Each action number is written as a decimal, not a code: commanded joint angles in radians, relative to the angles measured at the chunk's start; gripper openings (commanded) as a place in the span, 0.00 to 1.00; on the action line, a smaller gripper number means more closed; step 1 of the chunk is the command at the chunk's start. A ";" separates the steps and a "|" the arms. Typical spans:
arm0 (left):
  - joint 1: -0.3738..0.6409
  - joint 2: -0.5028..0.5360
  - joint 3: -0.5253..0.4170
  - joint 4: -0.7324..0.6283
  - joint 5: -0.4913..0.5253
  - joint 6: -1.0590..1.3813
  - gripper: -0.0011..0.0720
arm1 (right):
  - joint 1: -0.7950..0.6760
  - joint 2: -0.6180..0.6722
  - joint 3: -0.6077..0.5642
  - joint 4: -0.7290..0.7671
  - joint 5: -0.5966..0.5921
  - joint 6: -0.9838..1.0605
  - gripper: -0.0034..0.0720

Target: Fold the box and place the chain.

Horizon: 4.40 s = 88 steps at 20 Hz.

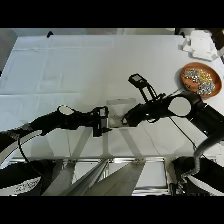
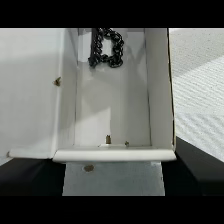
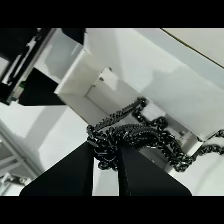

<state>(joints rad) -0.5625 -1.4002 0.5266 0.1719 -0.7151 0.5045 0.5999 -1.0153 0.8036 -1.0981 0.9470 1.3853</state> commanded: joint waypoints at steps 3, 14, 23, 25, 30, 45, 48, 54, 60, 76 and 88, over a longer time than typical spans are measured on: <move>0.000 0.000 -0.001 0.000 0.000 0.000 0.39 | 0.002 -0.059 -0.057 0.023 -0.102 0.000 0.06; 0.000 0.000 -0.001 0.000 0.000 0.000 0.39 | 0.087 -0.164 -0.058 0.037 -0.176 -0.021 0.06; 0.000 0.000 -0.001 0.000 0.000 0.000 0.39 | 0.085 -0.182 -0.058 0.042 -0.169 -0.021 0.35; 0.000 0.000 -0.001 0.000 0.000 0.000 0.39 | 0.085 -0.148 -0.058 0.044 -0.145 -0.021 0.35; 0.000 0.000 -0.001 0.000 0.000 0.000 0.39 | -0.008 0.037 -0.053 0.013 0.017 -0.008 0.35; 0.000 0.000 -0.001 0.000 0.000 0.000 0.39 | -0.610 -0.183 0.050 -0.333 0.016 0.059 0.73; 0.000 0.000 -0.001 0.000 0.000 0.000 0.39 | -0.610 -0.299 0.151 -0.394 -0.023 0.082 0.72; 0.000 0.000 -0.001 0.000 0.000 0.000 0.39 | -0.570 -0.468 0.204 -0.428 -0.096 0.020 0.72; 0.000 0.000 -0.001 0.000 0.000 0.000 0.39 | -0.564 -0.537 0.204 -0.417 -0.109 0.020 0.64; 0.000 0.000 -0.001 0.000 0.000 0.000 0.39 | -0.564 -0.439 0.204 -0.412 0.000 0.020 0.06; 0.000 0.000 -0.001 0.000 0.000 0.000 0.39 | -0.563 0.024 0.204 -0.001 0.225 -0.198 0.06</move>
<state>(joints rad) -0.5625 -1.4002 0.5266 0.1719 -0.7147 0.5045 0.0360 -1.1076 1.0073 -1.2541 1.1000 1.2530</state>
